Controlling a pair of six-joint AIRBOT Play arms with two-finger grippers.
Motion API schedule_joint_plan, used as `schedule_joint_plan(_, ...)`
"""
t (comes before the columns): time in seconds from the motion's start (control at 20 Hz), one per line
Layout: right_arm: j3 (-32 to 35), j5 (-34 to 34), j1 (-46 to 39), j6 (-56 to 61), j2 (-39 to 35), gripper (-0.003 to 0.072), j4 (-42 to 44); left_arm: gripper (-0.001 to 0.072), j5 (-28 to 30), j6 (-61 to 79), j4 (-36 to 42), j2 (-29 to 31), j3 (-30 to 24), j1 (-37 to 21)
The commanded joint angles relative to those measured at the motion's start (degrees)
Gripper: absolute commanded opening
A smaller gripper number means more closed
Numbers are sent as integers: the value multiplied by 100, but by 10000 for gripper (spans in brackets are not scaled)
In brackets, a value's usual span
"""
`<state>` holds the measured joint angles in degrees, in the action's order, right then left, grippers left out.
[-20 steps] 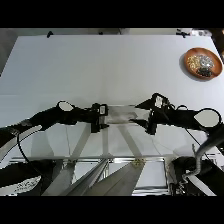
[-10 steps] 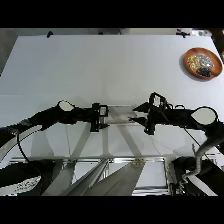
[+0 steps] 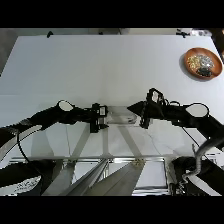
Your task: Fold the box and place the chain.
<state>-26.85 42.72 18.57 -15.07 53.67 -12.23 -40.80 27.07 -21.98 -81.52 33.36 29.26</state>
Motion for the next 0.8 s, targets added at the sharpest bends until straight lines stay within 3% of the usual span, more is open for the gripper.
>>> schedule_joint_plan(0.0, -4, -557, 4, -925, 527, 14, 883, 394, -17, -7, 15, 2, -2, 4)
schedule_joint_plan(0.35, -4, -1021, -2, -944, 1482, 14, 881, 394, -17, -7, 15, 2, -2, 4)
schedule_joint_plan(0.75, -4, -955, 0, -715, 1493, 14, 625, 394, -17, -4, 15, 2, -2, 4)
